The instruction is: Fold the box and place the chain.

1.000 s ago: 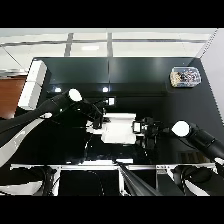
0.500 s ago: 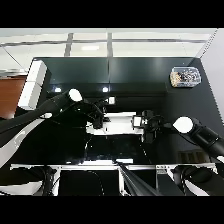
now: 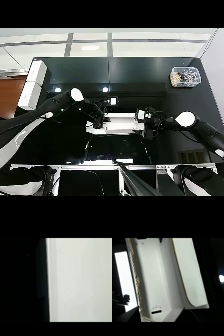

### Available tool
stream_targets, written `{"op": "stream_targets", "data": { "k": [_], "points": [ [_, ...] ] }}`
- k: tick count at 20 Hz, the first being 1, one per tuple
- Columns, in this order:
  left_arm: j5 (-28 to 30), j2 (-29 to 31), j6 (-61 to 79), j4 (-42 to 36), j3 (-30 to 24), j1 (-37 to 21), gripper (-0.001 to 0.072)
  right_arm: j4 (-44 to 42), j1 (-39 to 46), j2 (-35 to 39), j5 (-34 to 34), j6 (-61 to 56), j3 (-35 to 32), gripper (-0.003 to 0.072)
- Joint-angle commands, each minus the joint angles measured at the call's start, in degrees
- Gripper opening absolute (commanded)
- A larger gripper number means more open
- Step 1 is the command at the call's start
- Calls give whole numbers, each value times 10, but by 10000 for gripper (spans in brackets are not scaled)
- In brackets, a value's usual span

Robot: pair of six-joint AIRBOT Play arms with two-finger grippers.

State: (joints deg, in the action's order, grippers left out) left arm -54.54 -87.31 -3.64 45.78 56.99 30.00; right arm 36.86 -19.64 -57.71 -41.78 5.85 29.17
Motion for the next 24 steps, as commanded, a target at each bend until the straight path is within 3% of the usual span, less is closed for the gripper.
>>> {"op": "stream_targets", "data": {
  "k": [1,11,24],
  "points": [
    [-1,0,-14,3,9,0,27,-68,4,-34,-14,67,0,709],
    [-14,-14,-26,3,10,7,26,-68,3,-108,-31,116,0,701],
    [-14,-14,-26,3,10,6,26,-38,11,-118,-28,103,-2,701]
  ]
}}
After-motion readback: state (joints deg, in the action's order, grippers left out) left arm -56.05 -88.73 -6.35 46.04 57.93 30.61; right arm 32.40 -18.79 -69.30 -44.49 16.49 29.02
